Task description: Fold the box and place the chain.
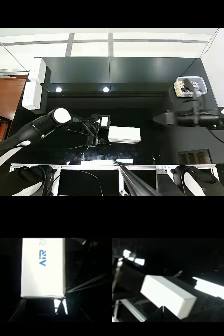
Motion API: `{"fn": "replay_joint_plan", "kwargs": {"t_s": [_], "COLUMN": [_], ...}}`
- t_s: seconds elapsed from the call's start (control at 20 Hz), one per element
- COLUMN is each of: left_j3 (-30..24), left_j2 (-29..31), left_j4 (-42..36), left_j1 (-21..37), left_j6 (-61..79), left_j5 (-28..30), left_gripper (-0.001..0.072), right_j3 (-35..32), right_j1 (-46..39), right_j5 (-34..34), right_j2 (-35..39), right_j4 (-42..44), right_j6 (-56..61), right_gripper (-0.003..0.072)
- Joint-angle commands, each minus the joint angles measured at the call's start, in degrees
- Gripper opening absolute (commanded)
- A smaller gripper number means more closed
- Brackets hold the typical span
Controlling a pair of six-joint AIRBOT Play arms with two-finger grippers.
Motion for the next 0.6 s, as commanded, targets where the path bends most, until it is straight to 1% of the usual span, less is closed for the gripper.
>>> {"fn": "replay_joint_plan", "kwargs": {"t_s": [0.0, 0.1, 0.2, 0.35, 0.45, 0.55], "left_j3": [2.34, 5.44, 8.57, 12.74, 14.25, 14.43], "left_j2": [2.69, 0.72, -2.93, -9.01, -11.56, -12.81], "left_j4": [-1.05, -1.09, -2.71, -3.74, -3.85, -3.82], "left_j1": [-1.31, -3.61, -6.34, -9.73, -11.04, -11.21], "left_j6": [-6.82, -8.92, -10.45, -11.06, -12.44, -13.86], "left_j5": [-1.38, 0.7, 2.97, 3.02, 3.02, 2.97], "left_gripper": [0.0713, 0.0713, 0.0713, 0.0713, 0.0713, 0.0713], "right_j3": [0.35, 0.35, 0.35, 0.35, 0.35, 0.35], "right_j1": [-8.31, -8.24, -8.24, -8.24, -8.24, -8.24], "right_j5": [1.22, -0.24, -0.31, -0.33, -0.31, -0.33], "right_j2": [1.73, 1.73, 1.73, 1.73, 1.73, 1.73], "right_j4": [-3.91, -3.89, -3.93, -3.96, -3.96, -3.96], "right_j6": [0.09, 0.09, 0.09, 0.09, 0.07, -0.11], "right_gripper": [0.0011, 0.0012, 0.0011, 0.0012, 0.0012, 0.0012]}}
